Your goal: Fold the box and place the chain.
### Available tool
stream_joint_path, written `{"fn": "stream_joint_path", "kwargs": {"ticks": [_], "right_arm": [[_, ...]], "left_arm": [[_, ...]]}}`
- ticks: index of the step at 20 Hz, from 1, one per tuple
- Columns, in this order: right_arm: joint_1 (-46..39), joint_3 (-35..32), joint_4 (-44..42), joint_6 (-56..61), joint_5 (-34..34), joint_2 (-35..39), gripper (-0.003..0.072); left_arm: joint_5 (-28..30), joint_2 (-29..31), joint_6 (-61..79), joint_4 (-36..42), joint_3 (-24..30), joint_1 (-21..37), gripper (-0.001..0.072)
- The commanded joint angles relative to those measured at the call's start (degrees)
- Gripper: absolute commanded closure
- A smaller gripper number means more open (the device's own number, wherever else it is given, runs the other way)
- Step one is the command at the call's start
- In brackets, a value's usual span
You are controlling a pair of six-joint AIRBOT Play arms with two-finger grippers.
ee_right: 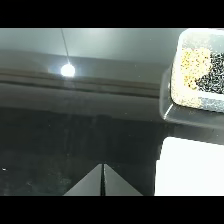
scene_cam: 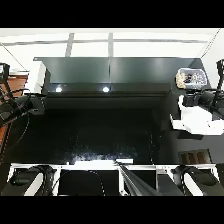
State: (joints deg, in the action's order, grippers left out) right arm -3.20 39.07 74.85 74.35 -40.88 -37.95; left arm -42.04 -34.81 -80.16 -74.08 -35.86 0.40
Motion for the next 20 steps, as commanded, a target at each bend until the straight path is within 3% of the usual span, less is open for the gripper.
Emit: {"fn": "stream_joint_path", "kwargs": {"ticks": [1,9,12,16,20], "right_arm": [[0.00,-0.04,-0.02,0.02,-0.02,0.04,0.0673],[0.00,-0.04,-0.02,0.02,-0.02,0.04,0.0673],[0.00,-0.04,-0.02,0.02,-0.02,0.04,0.0673],[0.00,-0.04,-1.40,0.02,0.09,0.04,0.0673],[0.00,-0.04,-7.37,0.04,11.19,0.02,0.0673]], "left_arm": [[0.02,0.00,0.00,-0.02,0.02,0.07,0.0683],[0.13,0.00,-0.02,0.20,0.02,0.04,0.0683],[3.54,-0.48,0.00,4.74,0.02,0.07,0.0683],[5.01,-0.59,0.00,4.74,0.02,0.04,0.0683],[8.33,-2.08,0.04,4.02,0.04,0.09,0.0683]]}}
